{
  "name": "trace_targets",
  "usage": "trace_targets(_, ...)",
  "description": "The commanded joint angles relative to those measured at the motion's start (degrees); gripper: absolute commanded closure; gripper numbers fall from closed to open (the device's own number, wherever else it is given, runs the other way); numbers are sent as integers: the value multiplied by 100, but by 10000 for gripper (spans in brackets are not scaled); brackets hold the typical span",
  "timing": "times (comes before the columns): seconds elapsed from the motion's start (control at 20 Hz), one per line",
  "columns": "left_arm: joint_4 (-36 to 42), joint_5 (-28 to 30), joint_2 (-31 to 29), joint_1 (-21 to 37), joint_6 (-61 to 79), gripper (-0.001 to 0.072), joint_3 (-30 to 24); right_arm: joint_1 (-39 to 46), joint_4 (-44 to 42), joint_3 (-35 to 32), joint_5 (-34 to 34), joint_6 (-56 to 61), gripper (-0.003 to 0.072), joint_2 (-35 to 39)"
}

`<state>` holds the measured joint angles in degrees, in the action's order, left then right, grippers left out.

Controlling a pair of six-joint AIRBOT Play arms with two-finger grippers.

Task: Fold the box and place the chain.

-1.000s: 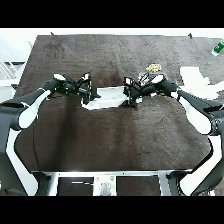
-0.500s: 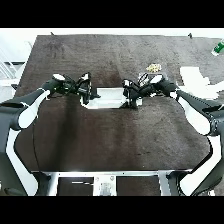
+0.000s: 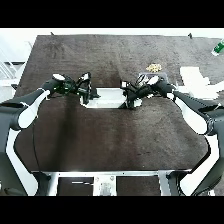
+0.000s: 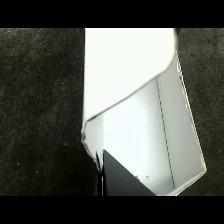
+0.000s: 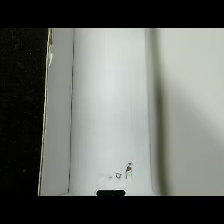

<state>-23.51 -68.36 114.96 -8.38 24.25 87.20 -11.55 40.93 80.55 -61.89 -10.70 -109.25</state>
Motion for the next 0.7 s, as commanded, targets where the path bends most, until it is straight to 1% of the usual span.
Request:
trace_targets(0.0, 0, -4, 0, -2, 0, 691, 0, -11, -42, 52, 31, 42, 84, -44)
trace_targets(0.25, 0, -4, 0, -2, 0, 691, 0, -4, -39, 66, 28, 42, 85, -44)
trace_targets(0.4, 0, -4, 0, -2, -2, 691, 0, -2, -39, 66, 28, 42, 111, -44)
trace_targets(0.5, 0, -4, 0, -2, 0, 691, 0, 2, -39, 66, 31, 39, 133, -46)
trace_targets(0.55, 0, -4, 0, -2, 0, 691, 0, 2, -39, 66, 28, 42, 198, -46)
trace_targets(0.65, 0, -4, 0, -2, 0, 691, 0, 2, -37, 66, 33, 35, 205, -46)
